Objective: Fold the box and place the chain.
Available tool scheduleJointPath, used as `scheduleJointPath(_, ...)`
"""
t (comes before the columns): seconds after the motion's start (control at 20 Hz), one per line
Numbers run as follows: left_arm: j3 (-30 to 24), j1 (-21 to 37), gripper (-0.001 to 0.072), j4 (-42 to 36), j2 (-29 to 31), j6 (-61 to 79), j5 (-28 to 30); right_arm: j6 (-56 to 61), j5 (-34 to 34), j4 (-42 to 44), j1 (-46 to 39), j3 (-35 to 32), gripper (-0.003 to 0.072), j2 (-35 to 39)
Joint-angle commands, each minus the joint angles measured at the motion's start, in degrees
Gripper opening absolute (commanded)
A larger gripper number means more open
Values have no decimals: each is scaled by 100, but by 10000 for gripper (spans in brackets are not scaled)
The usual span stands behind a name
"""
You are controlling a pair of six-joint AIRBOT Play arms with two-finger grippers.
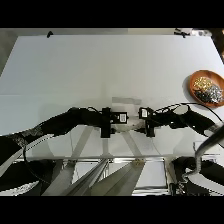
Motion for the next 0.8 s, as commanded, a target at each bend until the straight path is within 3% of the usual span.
scheduleJointPath(0.0,2,-4,639,-37,0,-111,-9,-4,4,-7,2,0,413,-2)
scheduleJointPath(0.05,2,-4,621,-35,28,-293,13,-2,4,-7,2,0,413,-2)
scheduleJointPath(0.25,2,24,82,-33,378,-671,570,-2,4,-7,2,0,413,-2)
scheduleJointPath(0.3,2,52,5,-37,492,-763,658,-4,4,-7,2,0,413,-2)
scheduleJointPath(0.55,-2,354,5,-33,1093,-1987,772,-2,7,-7,2,0,413,-2)
scheduleJointPath(0.75,-363,990,5,-61,2013,-2859,702,-2,7,-7,2,0,413,-2)
